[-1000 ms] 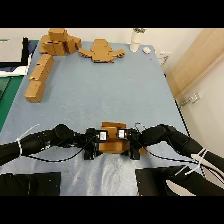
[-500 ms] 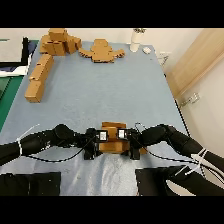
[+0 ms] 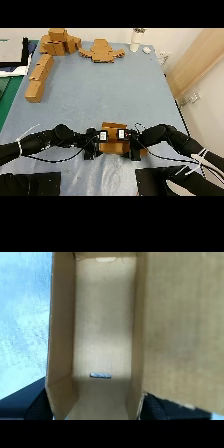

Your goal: Fold the box.

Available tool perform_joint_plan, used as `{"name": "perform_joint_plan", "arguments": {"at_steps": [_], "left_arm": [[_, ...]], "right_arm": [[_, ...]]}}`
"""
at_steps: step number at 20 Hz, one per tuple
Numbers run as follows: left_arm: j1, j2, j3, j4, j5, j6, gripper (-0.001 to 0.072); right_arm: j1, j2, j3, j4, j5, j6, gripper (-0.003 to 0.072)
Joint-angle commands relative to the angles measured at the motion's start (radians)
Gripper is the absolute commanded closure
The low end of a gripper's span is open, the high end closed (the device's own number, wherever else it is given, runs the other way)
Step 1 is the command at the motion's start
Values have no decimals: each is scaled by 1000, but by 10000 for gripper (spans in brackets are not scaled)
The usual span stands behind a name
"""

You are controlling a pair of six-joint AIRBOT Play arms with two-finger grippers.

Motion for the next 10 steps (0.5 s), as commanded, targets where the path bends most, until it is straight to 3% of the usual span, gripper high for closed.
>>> {"name": "perform_joint_plan", "arguments": {"at_steps": [1,10], "left_arm": [[0,-1,0,0,1,0,112],[0,0,0,0,1,0,111]], "right_arm": [[1,7,1,6,-42,65,-34],[-1,132,1,-195,-53,315,-34]]}}
